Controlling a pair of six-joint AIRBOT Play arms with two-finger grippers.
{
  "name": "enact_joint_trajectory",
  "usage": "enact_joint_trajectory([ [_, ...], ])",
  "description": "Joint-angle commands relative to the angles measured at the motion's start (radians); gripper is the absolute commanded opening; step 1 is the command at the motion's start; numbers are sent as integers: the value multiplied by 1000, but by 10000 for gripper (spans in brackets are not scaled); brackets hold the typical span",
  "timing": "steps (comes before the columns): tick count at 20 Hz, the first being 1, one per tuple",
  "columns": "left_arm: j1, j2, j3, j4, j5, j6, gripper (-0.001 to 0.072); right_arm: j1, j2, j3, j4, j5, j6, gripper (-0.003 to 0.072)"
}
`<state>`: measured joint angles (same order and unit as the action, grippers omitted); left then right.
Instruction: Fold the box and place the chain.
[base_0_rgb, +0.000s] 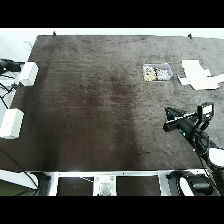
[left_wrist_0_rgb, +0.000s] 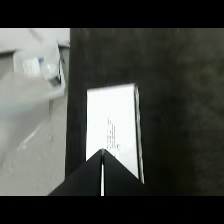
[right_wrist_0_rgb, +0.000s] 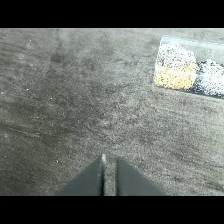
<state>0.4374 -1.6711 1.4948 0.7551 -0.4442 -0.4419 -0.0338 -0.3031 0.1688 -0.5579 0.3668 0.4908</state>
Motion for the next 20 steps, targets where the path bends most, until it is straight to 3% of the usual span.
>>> enact_joint_trajectory([
  [1, -13, 114, -2, -127, -45, 91, 13, 0, 1, 2, 1, -17, 0, 6],
  [3, -37, 200, -44, -251, -38, 190, 12, 0, 3, 2, 1, -43, 0, 6],
  [7, -75, 440, -260, -569, -37, 494, 12, 0, 13, 2, 1, -92, 1, 5],
  [16, -75, 988, -978, -930, -30, 762, 11, 0, 24, 2, 1, -94, 34, 5],
  [20, -75, 1209, -1181, -972, -2, 798, 11, 0, 24, 2, 1, -106, 34, 3],
])
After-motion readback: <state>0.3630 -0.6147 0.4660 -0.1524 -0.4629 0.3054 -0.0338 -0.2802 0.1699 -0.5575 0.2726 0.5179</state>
